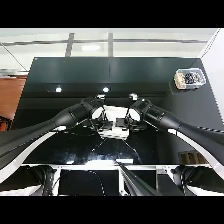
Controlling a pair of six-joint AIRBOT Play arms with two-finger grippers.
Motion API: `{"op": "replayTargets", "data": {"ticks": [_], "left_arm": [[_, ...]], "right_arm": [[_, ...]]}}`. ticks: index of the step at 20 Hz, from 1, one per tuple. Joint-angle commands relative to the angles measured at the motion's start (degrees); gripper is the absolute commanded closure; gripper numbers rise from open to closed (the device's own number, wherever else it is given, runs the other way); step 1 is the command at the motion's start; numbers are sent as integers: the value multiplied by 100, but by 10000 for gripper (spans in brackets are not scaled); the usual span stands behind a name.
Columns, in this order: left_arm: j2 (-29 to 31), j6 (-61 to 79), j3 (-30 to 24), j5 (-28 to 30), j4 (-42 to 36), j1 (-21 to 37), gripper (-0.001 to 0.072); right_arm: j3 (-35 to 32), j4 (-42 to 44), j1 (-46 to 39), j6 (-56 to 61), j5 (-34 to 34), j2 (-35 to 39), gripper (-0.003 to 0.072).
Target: Fold the box and place the chain.
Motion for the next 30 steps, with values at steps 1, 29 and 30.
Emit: {"op": "replayTargets", "data": {"ticks": [1, 29, 30], "left_arm": [[-4, 2, 7, -9, 2, 4, 676], [-4, 2, 7, -9, 0, 4, 675], [-4, 2, 7, -7, 0, 4, 676]], "right_arm": [[7, -20, 0, 103, 33, -11, 438], [7, 214, 2, 92, -22, -129, 438], [7, 210, 2, 92, -15, -131, 438]]}}
